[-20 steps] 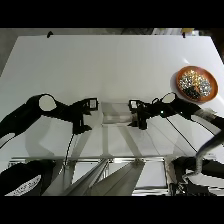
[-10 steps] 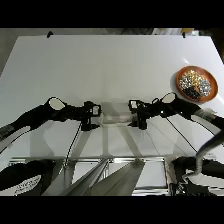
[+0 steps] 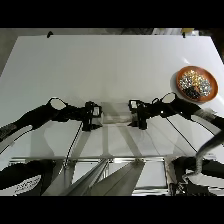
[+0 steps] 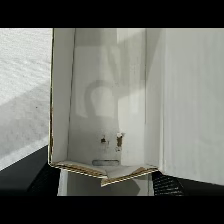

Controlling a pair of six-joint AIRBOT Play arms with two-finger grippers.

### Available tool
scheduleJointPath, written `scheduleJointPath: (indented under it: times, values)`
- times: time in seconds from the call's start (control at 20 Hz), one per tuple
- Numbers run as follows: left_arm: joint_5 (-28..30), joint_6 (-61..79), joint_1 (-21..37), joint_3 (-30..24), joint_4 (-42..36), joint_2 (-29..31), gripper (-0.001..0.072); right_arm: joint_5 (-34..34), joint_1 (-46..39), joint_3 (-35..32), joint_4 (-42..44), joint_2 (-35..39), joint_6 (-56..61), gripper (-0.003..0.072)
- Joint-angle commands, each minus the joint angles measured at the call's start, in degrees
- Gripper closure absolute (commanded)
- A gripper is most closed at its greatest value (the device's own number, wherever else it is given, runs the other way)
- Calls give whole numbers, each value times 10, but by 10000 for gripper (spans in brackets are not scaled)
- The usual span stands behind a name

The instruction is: Fold the box and place the chain.

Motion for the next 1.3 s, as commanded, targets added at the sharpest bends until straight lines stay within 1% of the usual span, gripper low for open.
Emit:
scheduleJointPath:
  times: [0.0,0.35,0.6,0.7,0.85,1.25]
  values:
    - [-3,3,-1,0,-5,-2,6,0,0,0,0,0,0,350]
    - [-2,4,-7,0,-18,-3,6,0,0,0,0,0,0,350]
    - [13,3,-26,0,-21,-37,6,0,0,0,0,0,0,350]
    - [27,2,-26,0,-41,-44,6,0,0,0,0,0,0,350]
    - [32,4,-26,0,-70,-45,7,0,0,0,0,0,0,350]
    - [24,4,-26,0,-71,-45,9,0,0,0,0,0,0,350]
